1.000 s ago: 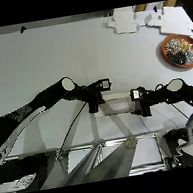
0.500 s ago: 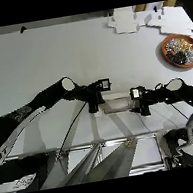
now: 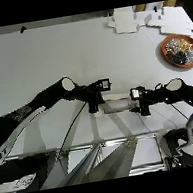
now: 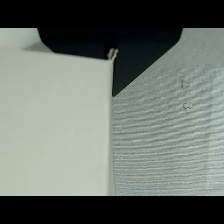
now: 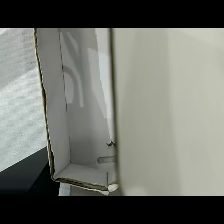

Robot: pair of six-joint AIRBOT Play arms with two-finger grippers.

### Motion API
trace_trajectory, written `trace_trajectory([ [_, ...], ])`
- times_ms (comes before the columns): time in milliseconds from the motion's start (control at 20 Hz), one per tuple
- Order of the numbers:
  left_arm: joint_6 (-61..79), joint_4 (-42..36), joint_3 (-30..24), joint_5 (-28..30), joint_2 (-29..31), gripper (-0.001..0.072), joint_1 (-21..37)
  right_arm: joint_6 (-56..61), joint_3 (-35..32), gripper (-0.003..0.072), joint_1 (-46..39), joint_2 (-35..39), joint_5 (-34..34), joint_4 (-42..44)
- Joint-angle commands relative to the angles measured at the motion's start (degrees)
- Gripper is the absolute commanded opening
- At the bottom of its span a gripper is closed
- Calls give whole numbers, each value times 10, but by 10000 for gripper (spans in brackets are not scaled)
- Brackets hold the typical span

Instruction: Fold the box and place the chain.

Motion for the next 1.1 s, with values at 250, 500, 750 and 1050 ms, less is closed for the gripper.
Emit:
trace_trajectory([
  [250, 0, 0, 0, 0, 0, 14, 0, 0, 0, 397, 0, 0, 0, -3],
  [500, 0, 0, 0, 0, 0, 14, 0, 0, 0, 397, 0, 0, 0, -3],
  [750, 0, 0, 0, 0, 0, 14, 0, 0, 0, 397, 0, 0, 0, -3],
  [1050, 0, 6, 0, 0, 6, 154, 6, 0, 0, 397, 0, 0, 0, -3],
])
